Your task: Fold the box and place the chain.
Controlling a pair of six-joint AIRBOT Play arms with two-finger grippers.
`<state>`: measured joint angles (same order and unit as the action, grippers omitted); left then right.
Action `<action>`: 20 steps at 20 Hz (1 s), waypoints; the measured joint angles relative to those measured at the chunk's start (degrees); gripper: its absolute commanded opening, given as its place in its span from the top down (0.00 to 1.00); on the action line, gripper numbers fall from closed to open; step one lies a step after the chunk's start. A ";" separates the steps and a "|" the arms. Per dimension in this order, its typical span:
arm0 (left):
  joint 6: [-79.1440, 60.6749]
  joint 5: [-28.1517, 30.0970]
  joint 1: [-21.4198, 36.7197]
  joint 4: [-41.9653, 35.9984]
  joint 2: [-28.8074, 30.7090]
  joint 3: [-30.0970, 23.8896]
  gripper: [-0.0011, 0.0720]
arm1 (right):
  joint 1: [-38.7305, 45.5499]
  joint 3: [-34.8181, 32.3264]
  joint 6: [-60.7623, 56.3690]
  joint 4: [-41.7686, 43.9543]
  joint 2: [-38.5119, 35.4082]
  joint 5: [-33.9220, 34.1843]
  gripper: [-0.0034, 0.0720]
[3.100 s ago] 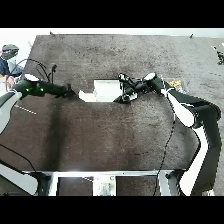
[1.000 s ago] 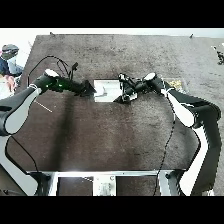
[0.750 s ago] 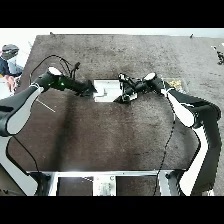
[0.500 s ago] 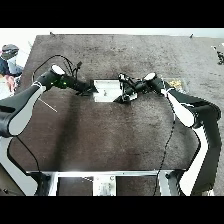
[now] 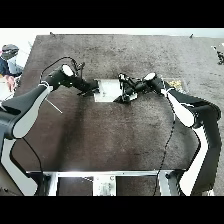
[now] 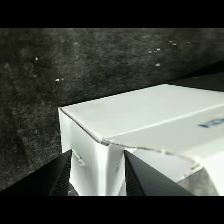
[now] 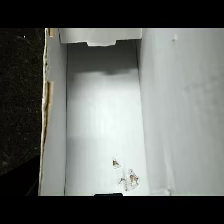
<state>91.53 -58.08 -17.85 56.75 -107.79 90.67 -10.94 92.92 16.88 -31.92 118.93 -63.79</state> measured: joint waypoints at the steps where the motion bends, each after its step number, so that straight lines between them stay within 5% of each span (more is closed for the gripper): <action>1: 2.58 -0.42 -0.87 2.84 -0.11 0.81 0.48 | 0.00 0.00 0.02 0.00 0.00 0.00 0.34; 13: 21.84 -9.90 -9.33 28.98 -5.05 13.25 0.51 | 0.00 0.00 0.02 0.00 0.00 -0.02 0.34; 17: 24.85 -13.97 -11.04 33.92 -7.74 17.31 0.61 | 0.00 0.00 0.02 0.00 0.00 -0.02 0.34; 20: 26.47 -15.32 -11.45 35.80 -8.66 18.38 0.78 | 0.00 0.00 0.02 0.00 0.00 -0.02 0.34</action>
<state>117.99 -73.41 -29.30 92.55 -116.44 109.06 -10.94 92.92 16.91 -31.92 118.93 -63.81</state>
